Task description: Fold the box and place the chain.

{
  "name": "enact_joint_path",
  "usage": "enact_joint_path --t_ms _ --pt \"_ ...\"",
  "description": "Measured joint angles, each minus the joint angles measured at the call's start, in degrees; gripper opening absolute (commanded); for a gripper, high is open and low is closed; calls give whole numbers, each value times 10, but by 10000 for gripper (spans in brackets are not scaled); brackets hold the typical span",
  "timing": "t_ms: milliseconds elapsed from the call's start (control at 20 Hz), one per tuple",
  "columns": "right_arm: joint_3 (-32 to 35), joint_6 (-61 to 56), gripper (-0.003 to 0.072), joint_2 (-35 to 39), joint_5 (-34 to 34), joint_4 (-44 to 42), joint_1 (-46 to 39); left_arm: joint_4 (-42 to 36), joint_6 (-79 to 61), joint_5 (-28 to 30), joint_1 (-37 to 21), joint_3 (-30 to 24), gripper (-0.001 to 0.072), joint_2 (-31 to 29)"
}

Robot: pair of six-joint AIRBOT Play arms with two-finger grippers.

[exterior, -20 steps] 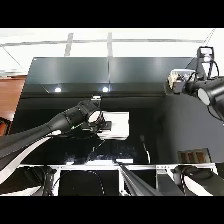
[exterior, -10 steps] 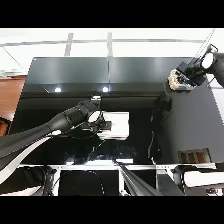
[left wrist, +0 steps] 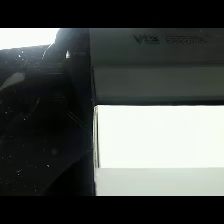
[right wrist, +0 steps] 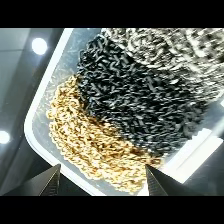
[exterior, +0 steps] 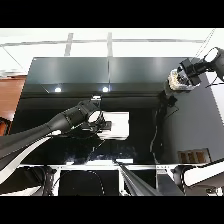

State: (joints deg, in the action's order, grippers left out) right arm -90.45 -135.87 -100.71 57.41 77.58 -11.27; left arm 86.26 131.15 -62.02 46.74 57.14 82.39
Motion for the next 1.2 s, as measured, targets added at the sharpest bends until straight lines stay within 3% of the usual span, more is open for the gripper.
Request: enact_joint_path --t_ms 250,300,800,950,1000,1050,1100,1200 --pt "-3 9 568 -26 -20 -42 0 0 0 0 0 0 33 0" --pt "-4 10 531 -28 -21 -44 0 0 0 0 0 0 32 0" --pt "-4 26 530 -37 -27 -35 0 0 0 0 0 0 33 0" --pt "-4 28 354 -38 -26 -27 0 0 0 0 0 0 33 0" --pt "-4 30 182 -38 -26 -25 0 0 0 0 0 0 33 0" --pt "-3 34 73 -39 -26 -22 0 0 0 0 0 0 33 0" --pt "-3 40 16 -39 -28 -23 0 0 0 0 0 0 33 0" --pt "-5 63 15 -39 -28 -23 -1 0 0 0 0 0 32 0"
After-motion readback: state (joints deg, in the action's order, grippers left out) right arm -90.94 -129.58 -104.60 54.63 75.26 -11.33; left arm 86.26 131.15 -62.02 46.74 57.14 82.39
